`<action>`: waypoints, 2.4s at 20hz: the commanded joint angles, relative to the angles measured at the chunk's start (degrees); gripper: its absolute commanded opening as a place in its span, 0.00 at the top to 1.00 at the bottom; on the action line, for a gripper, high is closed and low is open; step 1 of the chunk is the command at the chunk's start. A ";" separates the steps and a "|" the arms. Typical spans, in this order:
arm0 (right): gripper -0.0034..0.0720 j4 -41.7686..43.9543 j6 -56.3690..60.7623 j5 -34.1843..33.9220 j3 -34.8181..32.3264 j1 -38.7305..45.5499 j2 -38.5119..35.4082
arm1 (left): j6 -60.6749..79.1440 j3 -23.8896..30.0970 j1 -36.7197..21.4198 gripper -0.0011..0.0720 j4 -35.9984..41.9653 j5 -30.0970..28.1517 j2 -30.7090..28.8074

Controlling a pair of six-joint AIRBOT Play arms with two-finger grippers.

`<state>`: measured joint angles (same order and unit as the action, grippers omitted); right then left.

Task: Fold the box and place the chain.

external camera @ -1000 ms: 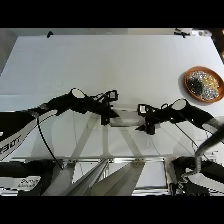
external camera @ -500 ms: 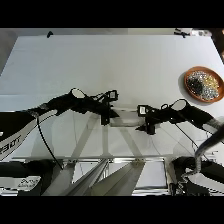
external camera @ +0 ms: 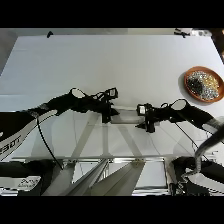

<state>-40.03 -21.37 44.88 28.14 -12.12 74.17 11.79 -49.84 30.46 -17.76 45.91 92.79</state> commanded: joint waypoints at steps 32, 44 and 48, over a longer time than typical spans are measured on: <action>0.50 -0.11 -0.07 -0.15 0.00 0.04 0.00 | -13.18 -0.04 8.44 0.97 -11.41 1.73 -15.74; 0.50 0.00 -0.07 -0.37 0.00 0.04 0.00 | -19.78 -0.04 9.33 0.97 2.25 -24.15 -9.03; 0.50 0.15 3.41 -0.31 0.00 0.04 0.00 | -19.76 -0.04 9.33 0.97 1.97 -22.29 -9.64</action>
<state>-40.01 -20.40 44.27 28.16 -12.05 74.17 -7.38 -49.87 39.75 -15.92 22.83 83.37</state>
